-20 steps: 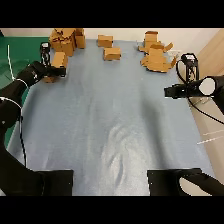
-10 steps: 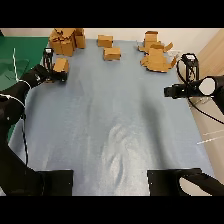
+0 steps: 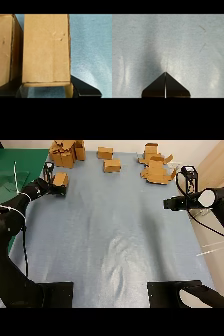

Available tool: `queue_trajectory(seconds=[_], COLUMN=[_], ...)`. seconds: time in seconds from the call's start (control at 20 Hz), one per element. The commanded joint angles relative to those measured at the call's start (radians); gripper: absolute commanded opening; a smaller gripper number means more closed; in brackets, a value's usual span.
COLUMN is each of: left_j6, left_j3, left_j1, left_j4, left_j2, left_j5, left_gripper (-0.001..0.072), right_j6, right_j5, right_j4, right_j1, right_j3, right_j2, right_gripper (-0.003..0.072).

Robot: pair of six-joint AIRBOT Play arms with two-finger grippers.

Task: Fold the box.

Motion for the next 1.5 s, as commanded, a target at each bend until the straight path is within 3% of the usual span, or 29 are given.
queue_trajectory(seconds=[0.0, 0.05, 0.8, 0.85, 1.45], left_j6=[-0.002, -0.002, -0.001, -0.001, -0.001], left_j3=[0.001, 0.001, 0.021, 0.029, 0.058], left_j1=[0.003, 0.003, 0.005, 0.005, 0.007], left_j4=[0.003, 0.003, -0.005, -0.004, 0.004], left_j2=[-0.001, -0.002, -0.008, -0.008, -0.003], left_j5=[0.002, 0.000, -0.047, -0.061, -0.090], left_gripper=[0.0520, 0.0553, 0.0556, 0.0702, 0.0703], right_j6=[0.000, 0.000, 0.000, 0.000, 0.000], right_j5=[0.001, 0.001, 0.001, 0.001, 0.001], right_j4=[0.013, 0.015, 0.019, 0.019, 0.023], right_j1=[0.000, 0.000, 0.000, 0.000, 0.000], right_j3=[0.000, 0.000, 0.000, 0.000, 0.000], right_j2=[-0.001, -0.001, -0.001, -0.001, -0.002], right_gripper=[0.0008, 0.0007, 0.0008, 0.0008, 0.0008])
